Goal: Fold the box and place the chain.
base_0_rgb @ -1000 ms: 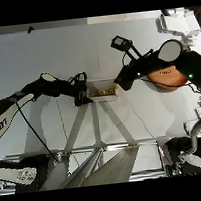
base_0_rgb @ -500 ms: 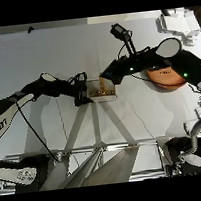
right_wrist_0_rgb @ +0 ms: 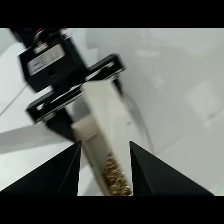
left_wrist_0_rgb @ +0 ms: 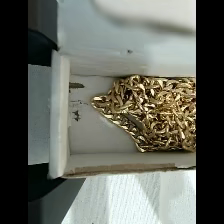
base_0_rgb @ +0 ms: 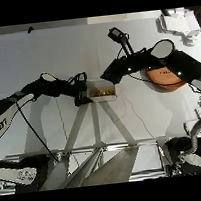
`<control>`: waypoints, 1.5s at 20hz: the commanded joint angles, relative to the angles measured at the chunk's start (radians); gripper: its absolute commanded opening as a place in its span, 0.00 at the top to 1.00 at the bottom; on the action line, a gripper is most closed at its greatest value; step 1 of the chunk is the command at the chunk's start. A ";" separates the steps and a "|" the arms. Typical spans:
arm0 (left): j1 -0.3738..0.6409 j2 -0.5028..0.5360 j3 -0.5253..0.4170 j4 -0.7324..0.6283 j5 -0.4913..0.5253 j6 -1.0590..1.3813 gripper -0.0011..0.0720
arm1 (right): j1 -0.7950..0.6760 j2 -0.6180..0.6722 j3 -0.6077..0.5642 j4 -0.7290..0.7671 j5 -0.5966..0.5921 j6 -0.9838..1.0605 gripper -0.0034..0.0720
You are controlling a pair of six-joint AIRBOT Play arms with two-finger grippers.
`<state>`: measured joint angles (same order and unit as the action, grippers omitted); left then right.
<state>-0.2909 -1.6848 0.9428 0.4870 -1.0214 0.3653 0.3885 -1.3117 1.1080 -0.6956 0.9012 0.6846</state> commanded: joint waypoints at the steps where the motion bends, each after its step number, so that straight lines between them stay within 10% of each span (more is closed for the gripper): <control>1: 0.000 0.000 0.000 0.000 0.000 0.000 0.73 | -0.013 -0.032 0.053 -0.064 -0.013 -0.005 0.51; 8: 0.000 0.000 0.000 0.000 0.000 0.000 0.73 | -0.085 -0.302 0.316 -0.082 0.325 -0.106 0.40; 20: 0.000 0.000 0.000 0.000 0.000 0.000 0.73 | 0.029 -0.346 0.314 -0.120 0.351 -0.224 0.43; 30: 0.000 0.000 0.000 0.000 0.000 0.000 0.73 | 0.164 -0.052 -0.097 -0.270 -0.298 -0.288 0.49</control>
